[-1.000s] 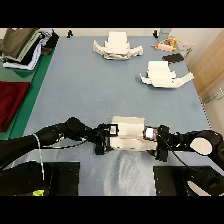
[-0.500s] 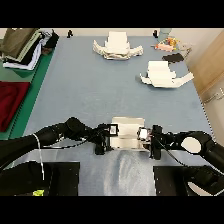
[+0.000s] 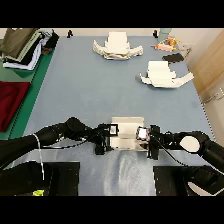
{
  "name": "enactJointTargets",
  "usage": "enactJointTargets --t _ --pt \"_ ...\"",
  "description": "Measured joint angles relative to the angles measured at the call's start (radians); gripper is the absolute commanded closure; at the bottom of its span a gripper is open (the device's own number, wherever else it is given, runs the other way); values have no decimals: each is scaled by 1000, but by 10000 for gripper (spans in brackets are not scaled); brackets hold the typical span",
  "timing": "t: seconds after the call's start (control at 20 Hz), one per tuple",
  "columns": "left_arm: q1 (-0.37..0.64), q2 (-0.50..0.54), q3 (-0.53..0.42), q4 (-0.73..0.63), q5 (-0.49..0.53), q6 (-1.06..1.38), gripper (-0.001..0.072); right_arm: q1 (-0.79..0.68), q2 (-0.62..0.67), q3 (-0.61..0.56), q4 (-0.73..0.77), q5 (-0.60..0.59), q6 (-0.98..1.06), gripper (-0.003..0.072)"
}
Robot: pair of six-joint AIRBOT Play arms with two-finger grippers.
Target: Fold the box.
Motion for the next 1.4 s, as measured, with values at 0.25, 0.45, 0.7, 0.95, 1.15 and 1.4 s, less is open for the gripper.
enactJointTargets --t 0.25,0.45,0.7,0.95,1.15,1.4 --pt "0 0 0 0 0 0 241 0 -32 0 30 -18 -30 140" --pt "0 0 0 0 0 0 241 0 -37 0 34 -23 -39 140" --pt "0 0 0 0 0 1 241 1 -33 21 -36 11 68 555" --pt "0 0 0 0 0 1 241 0 -23 129 -298 188 548 682" --pt "0 0 0 0 0 1 241 -13 -21 249 -616 406 1022 682" --pt "0 0 0 0 0 1 242 -163 -54 280 -750 549 1373 682"
